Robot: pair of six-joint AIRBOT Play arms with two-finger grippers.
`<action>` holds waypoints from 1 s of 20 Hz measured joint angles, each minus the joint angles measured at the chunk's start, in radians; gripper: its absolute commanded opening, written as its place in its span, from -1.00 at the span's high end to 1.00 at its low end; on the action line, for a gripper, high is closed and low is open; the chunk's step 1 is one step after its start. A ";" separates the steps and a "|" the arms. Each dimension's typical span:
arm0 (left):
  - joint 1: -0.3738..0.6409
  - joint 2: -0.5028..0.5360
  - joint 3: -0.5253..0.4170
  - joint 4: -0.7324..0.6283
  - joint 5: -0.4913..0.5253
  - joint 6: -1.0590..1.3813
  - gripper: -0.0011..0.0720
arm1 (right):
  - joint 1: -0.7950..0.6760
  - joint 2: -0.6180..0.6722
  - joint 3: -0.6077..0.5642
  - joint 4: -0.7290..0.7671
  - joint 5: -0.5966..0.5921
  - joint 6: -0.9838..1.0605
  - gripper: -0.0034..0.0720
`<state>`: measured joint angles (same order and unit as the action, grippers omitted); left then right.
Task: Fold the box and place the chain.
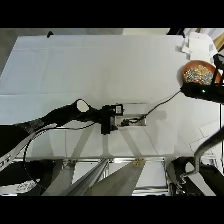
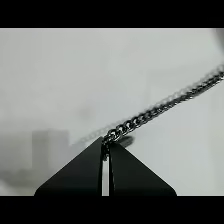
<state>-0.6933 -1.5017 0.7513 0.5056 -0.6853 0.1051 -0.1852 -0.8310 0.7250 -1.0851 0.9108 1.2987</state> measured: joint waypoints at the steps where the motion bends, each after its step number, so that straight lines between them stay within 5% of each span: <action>1: 0.000 0.000 0.000 0.000 0.000 0.000 0.22 | 0.022 0.034 0.000 0.025 0.048 -0.017 0.87; 10: 0.000 0.000 0.000 0.000 0.000 0.000 0.22 | 0.233 0.275 0.000 0.121 0.306 -0.071 0.87; 20: 0.000 0.000 0.000 0.000 0.000 0.000 0.22 | 0.338 0.348 0.000 0.393 0.245 -0.145 0.87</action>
<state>-0.6933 -1.5017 0.7513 0.5056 -0.6853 0.1051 0.1532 -0.4835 0.7250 -0.6918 1.1561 1.1534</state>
